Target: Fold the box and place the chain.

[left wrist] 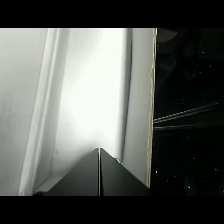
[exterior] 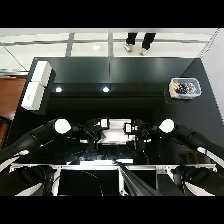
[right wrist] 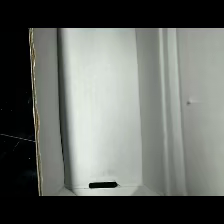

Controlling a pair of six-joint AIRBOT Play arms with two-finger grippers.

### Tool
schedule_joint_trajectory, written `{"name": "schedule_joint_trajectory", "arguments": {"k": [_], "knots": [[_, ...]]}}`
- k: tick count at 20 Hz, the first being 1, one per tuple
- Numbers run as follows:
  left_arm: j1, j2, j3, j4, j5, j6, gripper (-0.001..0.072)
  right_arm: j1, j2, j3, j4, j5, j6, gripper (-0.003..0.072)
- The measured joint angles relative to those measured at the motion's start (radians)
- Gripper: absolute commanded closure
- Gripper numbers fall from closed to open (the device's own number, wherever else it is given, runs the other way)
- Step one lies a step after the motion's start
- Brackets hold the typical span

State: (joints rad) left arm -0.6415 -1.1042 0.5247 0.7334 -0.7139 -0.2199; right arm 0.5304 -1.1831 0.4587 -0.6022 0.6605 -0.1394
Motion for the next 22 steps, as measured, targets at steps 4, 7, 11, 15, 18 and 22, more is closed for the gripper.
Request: {"name": "schedule_joint_trajectory", "arguments": {"k": [4, 7, 11, 15, 18, 22], "knots": [[0.106, 0.154, 0.003, 0.127, -0.038, -0.201, 0.0683, 0.0, 0.0, 0.0, 0.001, -0.003, 0.001, 0.0559], [0.253, 0.274, -0.002, 0.173, -0.087, -0.402, 0.0682, 0.0, 0.0, 0.0, 0.001, -0.003, 0.001, 0.0559], [0.448, 0.325, -0.048, 0.2, -0.158, -0.658, 0.0682, 0.0, 0.0, 0.0, 0.0, -0.002, 0.001, 0.056], [0.562, 0.271, -0.133, 0.178, -0.195, -0.989, 0.0681, 0.0, 0.0, 0.0, 0.0, -0.001, 0.001, 0.0559], [0.581, 0.184, -0.171, 0.109, -0.241, -1.064, 0.0682, 0.0, 0.0, 0.0, 0.0, -0.001, 0.0, 0.0559], [0.535, 0.061, -0.188, -0.011, -0.245, -1.073, 0.0682, 0.0, 0.0, 0.0, 0.0, 0.0, 0.0, 0.056]]}}
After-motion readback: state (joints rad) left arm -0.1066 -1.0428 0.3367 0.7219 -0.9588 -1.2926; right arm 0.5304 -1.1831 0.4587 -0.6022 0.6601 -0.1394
